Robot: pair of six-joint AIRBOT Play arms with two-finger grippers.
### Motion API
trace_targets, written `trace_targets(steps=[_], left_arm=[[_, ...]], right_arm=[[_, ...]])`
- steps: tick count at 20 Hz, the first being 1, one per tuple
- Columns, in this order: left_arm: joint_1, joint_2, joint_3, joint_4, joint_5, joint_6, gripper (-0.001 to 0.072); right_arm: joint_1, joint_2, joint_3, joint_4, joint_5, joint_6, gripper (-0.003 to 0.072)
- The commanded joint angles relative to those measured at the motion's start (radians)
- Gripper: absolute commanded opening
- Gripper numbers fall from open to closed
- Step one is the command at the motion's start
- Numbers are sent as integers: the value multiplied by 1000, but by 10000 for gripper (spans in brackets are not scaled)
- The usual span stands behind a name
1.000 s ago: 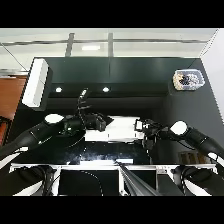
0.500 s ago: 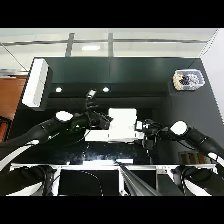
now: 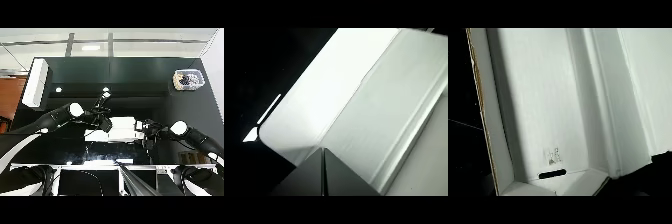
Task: Fold the box and place the chain.
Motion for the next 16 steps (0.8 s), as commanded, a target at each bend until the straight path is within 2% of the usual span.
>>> trace_targets(steps=[1, 4, 6, 8, 10, 13, 14, 15, 16], left_arm=[[11, 15, 38, 105, -25, -38, 21], [46, 113, 47, 170, -39, -40, 21], [102, 183, 47, 181, -87, -42, 22], [171, 248, 39, 173, -176, -42, 22], [238, 306, -9, 164, -242, -29, 22], [264, 351, -94, 31, -428, 206, 30], [238, 352, -120, 16, -457, 296, 116], [202, 350, -147, 22, -443, 359, 247], [171, 346, -169, 37, -402, 420, 446]], right_arm=[[0, 0, 0, 1, 0, 1, 254], [0, 0, 0, 1, 0, 1, 254], [0, 0, 0, 0, 0, 1, 254], [0, 0, 0, 0, 0, 1, 254], [0, 0, 0, 0, 0, 0, 254], [0, 0, 0, 0, 0, 0, 255], [0, 0, 0, 0, 0, 0, 254], [0, 0, 0, 0, 0, 0, 254], [1, 0, 0, 0, 0, 1, 254]])
